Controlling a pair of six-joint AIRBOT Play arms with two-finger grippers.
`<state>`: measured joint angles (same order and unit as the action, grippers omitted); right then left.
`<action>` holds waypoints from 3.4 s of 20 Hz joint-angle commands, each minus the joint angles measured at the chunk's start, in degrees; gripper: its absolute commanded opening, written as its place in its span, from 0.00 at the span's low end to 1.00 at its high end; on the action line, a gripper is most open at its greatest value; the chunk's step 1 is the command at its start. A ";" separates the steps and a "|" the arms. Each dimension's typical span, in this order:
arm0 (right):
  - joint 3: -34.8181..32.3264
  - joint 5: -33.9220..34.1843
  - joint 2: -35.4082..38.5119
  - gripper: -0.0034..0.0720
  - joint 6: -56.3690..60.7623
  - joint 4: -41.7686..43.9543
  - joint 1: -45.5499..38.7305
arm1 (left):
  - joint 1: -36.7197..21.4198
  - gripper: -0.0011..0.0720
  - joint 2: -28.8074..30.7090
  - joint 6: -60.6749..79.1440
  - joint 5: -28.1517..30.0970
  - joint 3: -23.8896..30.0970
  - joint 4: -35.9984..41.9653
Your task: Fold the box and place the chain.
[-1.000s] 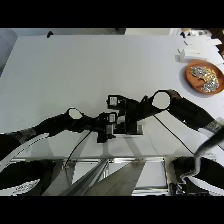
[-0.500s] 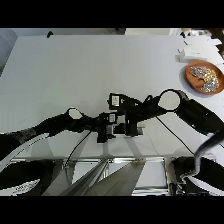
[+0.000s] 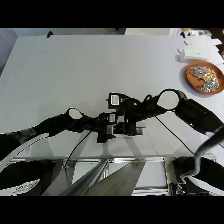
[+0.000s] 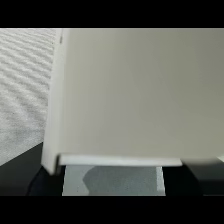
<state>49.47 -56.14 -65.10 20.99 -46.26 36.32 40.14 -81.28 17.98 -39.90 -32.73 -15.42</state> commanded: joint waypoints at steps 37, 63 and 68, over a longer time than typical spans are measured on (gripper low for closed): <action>-0.31 2.05 -3.43 0.58 -0.46 -0.85 -1.07 | -0.04 0.17 0.04 0.02 0.00 -0.02 0.00; -5.92 -14.91 7.85 0.19 9.62 -9.16 -12.13 | -0.04 0.17 0.04 0.02 -0.63 -0.02 -0.02; -8.55 -12.70 7.82 0.44 10.29 -12.98 -10.40 | -0.04 0.17 0.02 0.02 -0.63 -0.02 -0.02</action>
<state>42.24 -69.58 -57.30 30.59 -56.47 25.06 40.14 -81.25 17.98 -40.56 -32.73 -15.44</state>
